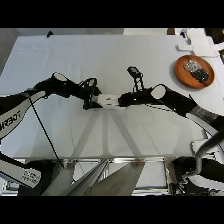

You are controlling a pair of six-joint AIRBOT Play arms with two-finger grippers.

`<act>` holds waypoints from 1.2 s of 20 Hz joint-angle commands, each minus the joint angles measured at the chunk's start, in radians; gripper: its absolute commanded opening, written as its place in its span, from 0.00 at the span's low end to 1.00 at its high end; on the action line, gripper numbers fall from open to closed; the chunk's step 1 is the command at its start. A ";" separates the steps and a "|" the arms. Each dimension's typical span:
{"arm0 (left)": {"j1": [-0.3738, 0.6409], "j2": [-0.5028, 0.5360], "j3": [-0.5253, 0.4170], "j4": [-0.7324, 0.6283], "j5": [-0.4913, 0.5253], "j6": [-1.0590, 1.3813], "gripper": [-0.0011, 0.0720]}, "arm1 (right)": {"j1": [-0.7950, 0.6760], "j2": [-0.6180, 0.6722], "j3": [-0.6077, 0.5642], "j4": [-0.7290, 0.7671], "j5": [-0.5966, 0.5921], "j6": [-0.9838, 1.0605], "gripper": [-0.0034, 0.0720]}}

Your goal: Fold the box and place the chain.

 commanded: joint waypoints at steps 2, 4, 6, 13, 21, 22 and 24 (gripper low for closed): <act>0.000 0.001 0.000 0.000 0.000 0.000 0.25 | -0.006 0.010 -0.009 -0.010 0.026 -0.001 0.06; 0.000 0.001 0.000 0.000 0.000 0.000 0.25 | -0.006 0.055 -0.007 -0.010 0.038 -0.025 0.06; 0.000 0.001 0.000 0.000 0.000 0.000 0.25 | -0.006 0.143 -0.005 -0.024 0.019 -0.061 0.06; 0.000 0.001 0.000 0.000 0.000 0.000 0.25 | -0.092 0.466 -0.006 -0.449 0.028 0.155 0.06; 0.000 0.001 0.000 -0.001 -0.006 0.000 0.25 | -0.274 0.511 -0.006 -0.880 0.505 0.393 0.06; 0.000 0.001 0.000 -0.001 -0.018 0.000 0.25 | -0.289 0.511 -0.006 -0.875 0.517 0.393 0.06; -0.004 0.002 0.000 -0.005 -0.007 0.000 0.13 | -0.294 0.511 -0.006 -0.873 0.518 0.394 0.06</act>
